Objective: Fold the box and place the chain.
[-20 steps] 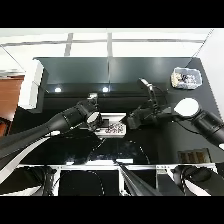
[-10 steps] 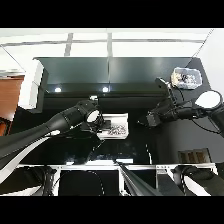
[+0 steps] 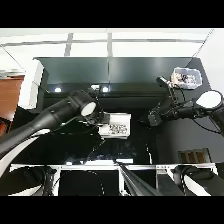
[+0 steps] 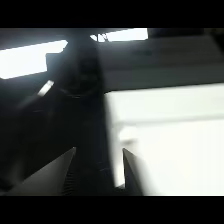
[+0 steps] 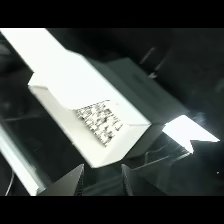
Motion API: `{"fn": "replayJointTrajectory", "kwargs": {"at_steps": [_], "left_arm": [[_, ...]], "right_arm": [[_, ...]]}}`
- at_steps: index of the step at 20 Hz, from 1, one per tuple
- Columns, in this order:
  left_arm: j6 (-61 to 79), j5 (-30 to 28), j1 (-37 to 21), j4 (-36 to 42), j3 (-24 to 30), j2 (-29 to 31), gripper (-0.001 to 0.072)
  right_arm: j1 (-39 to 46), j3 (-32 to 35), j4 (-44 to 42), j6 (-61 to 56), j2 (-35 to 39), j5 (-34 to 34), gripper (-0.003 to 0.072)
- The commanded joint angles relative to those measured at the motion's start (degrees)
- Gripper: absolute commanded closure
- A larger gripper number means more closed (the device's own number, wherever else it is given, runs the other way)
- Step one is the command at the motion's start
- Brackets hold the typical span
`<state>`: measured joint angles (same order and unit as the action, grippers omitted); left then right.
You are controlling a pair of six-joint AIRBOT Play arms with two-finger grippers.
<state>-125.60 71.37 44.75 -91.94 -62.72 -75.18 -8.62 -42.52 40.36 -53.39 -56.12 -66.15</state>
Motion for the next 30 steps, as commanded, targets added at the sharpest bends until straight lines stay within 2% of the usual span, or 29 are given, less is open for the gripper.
{"fn": "replayJointTrajectory", "kwargs": {"at_steps": [1, 3, 4, 5, 6, 7, 8, 9, 10, 11, 12, 15, 17, 20, 22, 26, 30], "left_arm": [[6.3, 9.2, -3.8, -12.6, 4.4, 8.8, 0.0348], [7.5, 9.3, -11.2, -15.1, 11.8, 16.0, 0.0349], [9.4, 7.2, -16.3, -13.0, 15.5, 19.5, 0.0349], [13.9, 3.9, -22.0, -7.6, 19.1, 22.5, 0.0348], [22.7, 0.5, -28.8, 2.5, 22.8, 24.8, 0.0348], [36.5, -0.3, -35.3, 15.8, 25.8, 25.2, 0.0348], [54.3, 1.4, -41.7, 29.9, 28.9, 24.6, 0.0348], [67.8, 3.7, -46.6, 39.0, 31.3, 23.6, 0.0348], [79.3, 4.7, -50.2, 45.2, 33.6, 22.5, 0.0298], [89.6, 4.0, -52.1, 49.1, 35.6, 21.7, 0.0107], [99.9, 2.5, -52.5, 52.2, 37.4, 20.7, -0.0007], [124.1, -4.2, -48.1, 57.8, 39.0, 17.4, -0.0006], [131.5, -9.3, -42.7, 57.5, 38.9, 16.1, -0.0005], [135.8, -15.0, -33.4, 51.2, 37.9, 15.5, -0.0004], [135.9, -17.8, -29.3, 51.2, 36.2, 12.6, -0.0003], [137.4, -19.2, -26.7, 53.3, 30.5, 4.1, -0.0004], [136.5, -20.1, -25.9, 53.4, 27.5, 1.0, -0.0004]], "right_arm": [[0.1, 0.0, 0.7, 0.2, 0.0, 4.2, 0.0395], [0.1, 0.0, 0.7, 0.2, 0.0, 6.1, 0.0396], [0.1, 0.0, 0.7, 0.2, 0.0, 6.8, 0.0395], [0.0, 0.0, 0.6, 0.2, 0.0, 7.3, 0.0395], [0.1, 0.0, 0.6, -0.2, 0.0, 7.7, 0.0395], [0.0, 0.0, 0.6, -0.2, 0.0, 8.0, 0.0395], [0.0, 0.0, 0.6, -0.2, 0.0, 8.4, 0.0395], [0.0, 0.0, 0.7, -0.2, 0.0, 8.6, 0.0395], [0.0, 0.0, 0.7, -0.2, 0.0, 9.0, 0.0395], [0.0, 0.0, 0.6, -0.2, 0.0, 9.2, 0.0395], [0.0, 0.0, 0.6, -0.2, 0.0, 9.3, 0.0395], [0.0, 0.0, 0.6, -1.3, 0.0, 9.3, 0.0395], [0.0, 0.0, 0.6, -1.9, 0.0, 9.4, 0.0396], [0.0, 0.0, 0.6, -1.9, 0.0, 10.0, 0.0396], [0.0, 0.0, 0.6, -1.9, 0.0, 10.0, 0.0396], [0.0, 0.0, 0.6, -2.6, 0.0, 9.4, 0.0396], [0.0, 0.0, 0.6, -2.6, 0.0, 9.0, 0.0396]]}}
